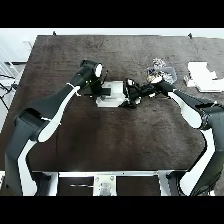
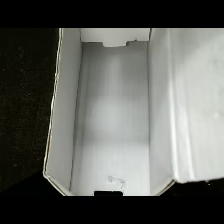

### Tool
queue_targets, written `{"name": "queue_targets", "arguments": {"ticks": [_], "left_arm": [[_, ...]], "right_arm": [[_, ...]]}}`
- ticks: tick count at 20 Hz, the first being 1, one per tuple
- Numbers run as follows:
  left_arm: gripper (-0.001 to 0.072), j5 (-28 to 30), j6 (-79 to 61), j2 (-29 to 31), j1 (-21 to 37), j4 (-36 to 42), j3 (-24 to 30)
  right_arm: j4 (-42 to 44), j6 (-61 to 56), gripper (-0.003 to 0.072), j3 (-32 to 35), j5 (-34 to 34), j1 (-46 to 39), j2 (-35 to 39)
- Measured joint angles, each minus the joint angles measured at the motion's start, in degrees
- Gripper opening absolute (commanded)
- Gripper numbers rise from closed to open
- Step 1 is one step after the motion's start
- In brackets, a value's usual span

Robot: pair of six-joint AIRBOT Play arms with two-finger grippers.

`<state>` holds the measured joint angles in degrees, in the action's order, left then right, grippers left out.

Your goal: Fold the box and place the chain.

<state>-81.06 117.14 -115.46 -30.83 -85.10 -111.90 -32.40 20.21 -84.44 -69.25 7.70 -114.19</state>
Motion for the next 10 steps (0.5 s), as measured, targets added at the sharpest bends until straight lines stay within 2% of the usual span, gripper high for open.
{"name": "queue_targets", "arguments": {"ticks": [2, 10], "left_arm": [[0.024, 0.17, 0.44, -0.46, 0.0, -0.74, 0.0], [0.0239, 0.2, 2.67, -1.38, -0.02, -4.22, 0.0]], "right_arm": [[0.0, 0.0, 0.0525, 0.0, 0.0, 0.0, 0.0], [0.0, 0.0, 0.0525, 0.0, 0.0, 0.0, 0.0]]}}
